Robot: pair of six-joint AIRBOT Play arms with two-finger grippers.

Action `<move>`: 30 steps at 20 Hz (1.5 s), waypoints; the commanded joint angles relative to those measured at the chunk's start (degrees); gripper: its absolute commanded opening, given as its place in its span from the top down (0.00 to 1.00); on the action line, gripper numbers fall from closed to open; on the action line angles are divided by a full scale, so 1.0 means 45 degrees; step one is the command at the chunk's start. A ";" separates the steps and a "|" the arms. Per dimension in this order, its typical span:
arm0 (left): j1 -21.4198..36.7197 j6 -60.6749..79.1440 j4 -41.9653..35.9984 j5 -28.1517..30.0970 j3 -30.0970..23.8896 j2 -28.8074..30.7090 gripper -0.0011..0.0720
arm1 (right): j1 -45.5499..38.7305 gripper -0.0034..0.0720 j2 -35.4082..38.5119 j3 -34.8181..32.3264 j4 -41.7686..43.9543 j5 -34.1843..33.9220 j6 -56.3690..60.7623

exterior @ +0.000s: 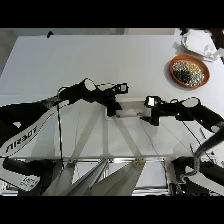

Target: Fold the box and place the chain.

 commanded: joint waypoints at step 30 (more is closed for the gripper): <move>-0.0010 -0.0005 -0.0010 0.0053 -0.0005 -0.0005 0.97 | 0.0515 0.45 -0.0991 -0.0015 -0.0510 -0.0180 0.0583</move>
